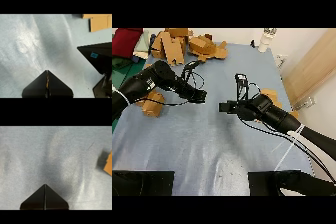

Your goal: Fold the box.

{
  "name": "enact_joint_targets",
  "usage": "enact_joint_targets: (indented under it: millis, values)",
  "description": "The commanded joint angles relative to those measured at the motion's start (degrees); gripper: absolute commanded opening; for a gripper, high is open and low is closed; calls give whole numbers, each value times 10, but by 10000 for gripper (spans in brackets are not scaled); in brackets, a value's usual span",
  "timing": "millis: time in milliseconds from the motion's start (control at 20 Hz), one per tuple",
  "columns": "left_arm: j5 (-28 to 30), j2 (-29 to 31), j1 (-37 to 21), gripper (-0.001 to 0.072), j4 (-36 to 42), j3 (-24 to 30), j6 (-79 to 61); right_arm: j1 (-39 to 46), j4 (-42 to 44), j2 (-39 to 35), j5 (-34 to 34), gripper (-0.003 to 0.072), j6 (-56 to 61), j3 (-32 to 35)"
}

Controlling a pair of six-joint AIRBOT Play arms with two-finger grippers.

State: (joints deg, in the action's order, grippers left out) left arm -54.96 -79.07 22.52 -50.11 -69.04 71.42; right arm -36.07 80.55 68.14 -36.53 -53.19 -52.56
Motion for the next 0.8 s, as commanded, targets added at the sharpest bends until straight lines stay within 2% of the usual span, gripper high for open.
enact_joint_targets:
  millis: [0,500,750]
  values:
    - [0,0,0,12,0,-1,0,0,0,0,0,6,0,0]
    - [0,0,0,12,0,-1,0,0,0,0,0,7,0,0]
    - [17,0,0,13,8,-1,0,0,19,1,31,7,3,0]
